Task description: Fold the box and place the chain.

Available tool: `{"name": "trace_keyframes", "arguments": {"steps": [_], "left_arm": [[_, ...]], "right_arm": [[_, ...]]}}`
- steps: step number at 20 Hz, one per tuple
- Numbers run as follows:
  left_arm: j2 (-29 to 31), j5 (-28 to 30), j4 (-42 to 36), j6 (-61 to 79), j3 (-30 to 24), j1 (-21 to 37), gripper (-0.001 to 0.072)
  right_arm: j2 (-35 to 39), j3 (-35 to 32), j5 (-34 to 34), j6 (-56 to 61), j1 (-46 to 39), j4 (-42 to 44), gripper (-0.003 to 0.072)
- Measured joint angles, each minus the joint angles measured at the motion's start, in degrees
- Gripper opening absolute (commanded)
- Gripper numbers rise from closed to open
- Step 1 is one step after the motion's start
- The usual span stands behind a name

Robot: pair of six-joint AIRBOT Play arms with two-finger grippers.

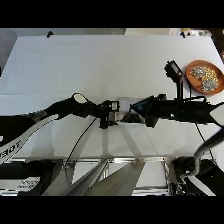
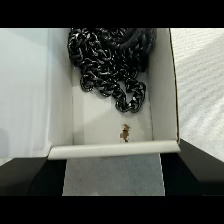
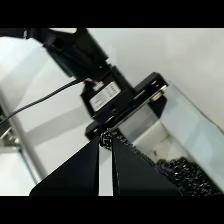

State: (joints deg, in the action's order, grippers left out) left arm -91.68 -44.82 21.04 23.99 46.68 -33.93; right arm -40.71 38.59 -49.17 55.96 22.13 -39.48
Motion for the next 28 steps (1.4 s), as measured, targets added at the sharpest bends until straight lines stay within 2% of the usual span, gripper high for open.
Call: {"name": "trace_keyframes", "arguments": {"steps": [7, 12, 13, 16, 17, 20, 21, 23, 26, 28], "left_arm": [[0.00, 0.00, 0.00, 0.00, 0.00, 0.00, 0.0205], [0.00, 0.00, 0.00, 0.00, 0.00, 0.00, 0.0205], [0.00, 0.00, 0.00, 0.02, 0.00, 0.00, 0.0205], [0.00, 0.00, 0.00, 0.00, 0.00, 0.00, 0.0205], [0.00, 0.00, 0.00, 0.02, 0.00, 0.00, 0.0205], [0.00, -0.02, 0.00, 0.02, 0.00, 0.00, 0.0205], [0.00, 0.00, 0.00, 0.02, 0.00, 0.00, 0.0205], [0.00, 0.00, 0.00, 0.02, 0.00, 0.00, 0.0205], [0.00, 0.00, 0.00, 0.02, 0.00, 0.00, 0.0205], [0.00, 0.00, 0.00, 0.02, 0.00, 0.00, 0.0205]], "right_arm": [[-4.33, -1.44, 2.89, 2.01, 0.70, -4.74, 0.0021], [-11.50, -1.57, 0.07, 4.50, 0.72, -8.81, 0.0022], [-13.20, -1.60, -0.90, 4.68, 0.72, -9.22, 0.0060], [-17.05, -1.60, -2.73, 4.92, 0.74, -9.79, 0.0301], [-17.66, -1.57, -3.19, 4.90, 0.72, -9.90, 0.0306], [-17.03, 0.13, -5.11, 4.00, 0.74, -10.40, 0.0288], [-16.33, 1.75, -5.92, 3.67, 0.74, -11.19, 0.0262], [-15.39, 6.38, -7.06, 3.15, 0.74, -13.44, 0.0159], [-15.32, 13.64, -6.14, 1.46, 0.72, -17.42, 0.0147], [-16.74, 16.35, -3.89, -0.31, 0.68, -19.52, 0.0019]]}}
